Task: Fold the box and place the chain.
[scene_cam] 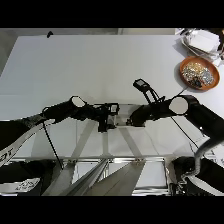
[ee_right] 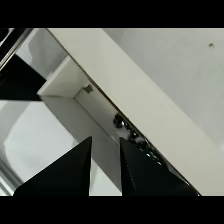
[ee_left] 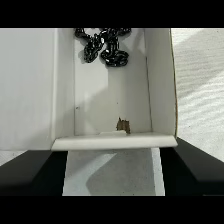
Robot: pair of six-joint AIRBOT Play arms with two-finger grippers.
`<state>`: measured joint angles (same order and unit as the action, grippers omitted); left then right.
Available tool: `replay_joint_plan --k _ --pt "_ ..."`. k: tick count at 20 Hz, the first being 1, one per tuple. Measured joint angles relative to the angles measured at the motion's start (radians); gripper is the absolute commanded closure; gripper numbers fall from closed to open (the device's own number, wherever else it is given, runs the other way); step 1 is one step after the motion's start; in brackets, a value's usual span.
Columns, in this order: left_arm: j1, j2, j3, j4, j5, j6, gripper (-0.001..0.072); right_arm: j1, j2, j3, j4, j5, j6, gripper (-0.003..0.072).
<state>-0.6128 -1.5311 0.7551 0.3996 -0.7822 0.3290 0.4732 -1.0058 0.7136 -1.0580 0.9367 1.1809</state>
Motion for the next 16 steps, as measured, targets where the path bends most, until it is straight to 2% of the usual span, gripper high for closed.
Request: replay_joint_plan --k 5,6,8,11,16 --pt "0.0 0.0 0.0 0.0 0.0 0.0 0.039 -0.163 0.124 0.022 -0.169 0.13 0.074 0.0469" --pt "0.0 0.0 0.0 0.0 0.0 0.0 0.039 -0.206 0.137 0.023 -0.192 0.133 0.085 0.0372" --pt "0.0 0.0 0.0 0.0 0.0 0.0 0.039 -0.294 0.145 0.025 -0.227 0.114 0.103 0.0346" --pt "0.0 0.0 0.0 0.0 0.0 0.0 0.039 -0.404 0.103 0.026 -0.27 0.039 0.118 0.0346" --pt "0.0 0.0 0.0 0.0 0.0 0.0 0.039 -0.491 -0.074 0.027 -0.319 -0.061 0.148 0.0345"
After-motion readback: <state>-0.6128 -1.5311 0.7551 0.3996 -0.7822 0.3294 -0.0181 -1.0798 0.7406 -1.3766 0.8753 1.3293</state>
